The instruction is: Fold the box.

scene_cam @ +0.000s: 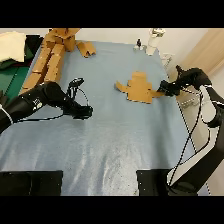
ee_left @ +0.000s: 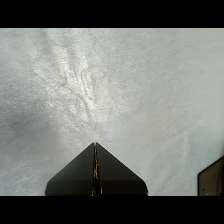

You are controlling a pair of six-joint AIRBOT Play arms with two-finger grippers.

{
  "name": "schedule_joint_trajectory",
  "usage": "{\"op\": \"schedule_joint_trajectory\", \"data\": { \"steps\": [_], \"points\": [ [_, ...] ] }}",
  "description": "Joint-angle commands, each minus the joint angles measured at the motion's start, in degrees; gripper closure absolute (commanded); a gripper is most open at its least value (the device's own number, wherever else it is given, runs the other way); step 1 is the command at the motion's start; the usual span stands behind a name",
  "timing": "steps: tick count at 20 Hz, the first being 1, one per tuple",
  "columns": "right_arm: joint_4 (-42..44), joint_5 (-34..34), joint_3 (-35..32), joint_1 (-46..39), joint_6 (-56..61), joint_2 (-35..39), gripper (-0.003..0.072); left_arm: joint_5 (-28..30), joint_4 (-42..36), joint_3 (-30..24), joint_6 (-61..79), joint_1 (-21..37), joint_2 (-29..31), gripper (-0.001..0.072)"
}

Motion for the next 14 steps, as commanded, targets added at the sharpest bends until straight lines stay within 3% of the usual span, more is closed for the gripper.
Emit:
{"op": "schedule_joint_trajectory", "data": {
  "steps": [1,2,4,5,6,7,8,11,14],
  "points": [
    [3.0,-3.7,0.2,1.6,-5.2,-0.2,0.0485,-0.7,-3.4,0.0,1.4,0.0,0.0,0.0696],
    [3.8,-3.7,0.3,2.2,-6.8,-0.2,0.0509,-1.0,-4.1,0.0,1.8,0.0,0.0,0.0696],
    [5.0,-4.2,0.6,3.5,-7.6,-0.2,0.0682,-2.1,-4.4,0.2,2.0,0.1,0.0,0.0694],
    [5.5,-5.4,0.6,4.1,-7.6,-0.2,0.0683,-2.8,-4.4,0.5,2.0,0.1,0.0,0.0694],
    [6.0,-7.1,0.6,4.9,-7.6,-0.2,0.0685,-3.5,-4.4,0.9,2.7,0.2,0.0,0.0632],
    [6.3,-8.9,0.6,5.9,-7.6,-0.1,0.0687,-4.1,-4.4,1.4,3.0,0.5,0.0,0.0333],
    [6.4,-10.4,0.4,7.2,-7.6,0.2,0.0687,-4.3,-4.4,2.0,3.0,0.8,0.1,0.0212],
    [6.8,-10.3,-4.6,12.0,-7.5,4.5,0.0687,-4.3,-4.4,3.0,4.9,2.4,0.8,0.0214],
    [6.8,-5.6,-16.0,17.5,-5.4,12.8,0.0688,-6.1,-4.4,3.0,6.4,4.8,1.0,0.0214]
  ]
}}
